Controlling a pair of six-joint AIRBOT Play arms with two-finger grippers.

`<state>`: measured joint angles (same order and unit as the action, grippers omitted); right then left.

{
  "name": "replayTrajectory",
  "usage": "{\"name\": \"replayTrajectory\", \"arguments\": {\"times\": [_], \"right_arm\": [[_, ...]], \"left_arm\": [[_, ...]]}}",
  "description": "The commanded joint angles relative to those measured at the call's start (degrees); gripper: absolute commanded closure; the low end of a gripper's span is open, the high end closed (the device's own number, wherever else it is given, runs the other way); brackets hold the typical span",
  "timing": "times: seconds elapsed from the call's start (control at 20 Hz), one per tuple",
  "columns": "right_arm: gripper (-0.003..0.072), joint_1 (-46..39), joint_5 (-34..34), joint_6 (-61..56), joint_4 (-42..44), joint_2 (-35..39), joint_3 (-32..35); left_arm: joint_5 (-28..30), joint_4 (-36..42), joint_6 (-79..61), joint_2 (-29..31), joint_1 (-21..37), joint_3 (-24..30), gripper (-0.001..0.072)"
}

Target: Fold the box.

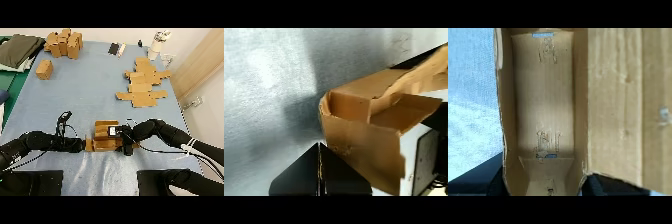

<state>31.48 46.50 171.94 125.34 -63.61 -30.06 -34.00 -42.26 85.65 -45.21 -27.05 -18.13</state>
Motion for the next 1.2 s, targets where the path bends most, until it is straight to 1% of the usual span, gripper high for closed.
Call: {"name": "replayTrajectory", "arguments": {"times": [0.0,0.1,0.15,0.2,0.4,0.45,0.5,0.6,0.7,0.85,1.05,1.15], "right_arm": [[0.0165,0.0,0.1,0.0,0.0,0.0,0.0],[0.0165,0.0,0.1,0.0,0.0,0.0,0.0],[0.0165,0.0,0.1,0.0,0.0,0.0,0.0],[0.0165,0.0,0.1,0.0,0.0,0.0,0.0],[0.0165,0.0,0.1,0.0,0.0,0.0,0.0],[0.0165,0.0,0.1,0.0,0.0,0.0,0.0],[0.0165,0.0,0.1,0.0,0.0,0.0,0.0],[0.0166,0.0,0.1,0.0,0.0,0.0,0.0],[0.0166,0.0,0.1,0.0,0.0,0.0,0.0],[0.0165,0.0,0.1,0.0,0.0,0.0,0.0],[0.0165,0.0,0.1,0.0,0.0,0.0,0.0],[0.0166,0.0,0.1,0.0,0.0,0.0,0.0]], "left_arm": [[-0.3,3.1,-3.2,1.0,-0.1,-0.3,0.0696],[-0.5,3.1,-3.2,1.0,-0.1,-0.7,0.0686],[-0.4,3.1,-3.1,1.0,-0.1,-0.9,0.0476],[-0.5,3.1,-3.3,1.0,-0.1,-1.1,0.0416],[-0.7,4.6,-3.1,1.0,-0.1,-1.3,0.0422],[-0.8,5.2,-3.1,1.0,-0.1,-1.3,0.0417],[-1.0,5.7,-3.1,1.0,-0.1,-1.3,0.0394],[-1.1,6.4,-3.1,1.0,-0.1,-1.3,0.0394],[-1.4,6.6,-3.1,1.0,-0.1,-1.3,0.0394],[-4.2,6.5,-3.1,1.0,0.0,-1.4,0.0394],[-4.0,6.5,-3.1,1.0,0.2,-1.8,0.0394],[-4.0,6.3,-3.2,1.0,1.2,-2.6,0.0395]]}}
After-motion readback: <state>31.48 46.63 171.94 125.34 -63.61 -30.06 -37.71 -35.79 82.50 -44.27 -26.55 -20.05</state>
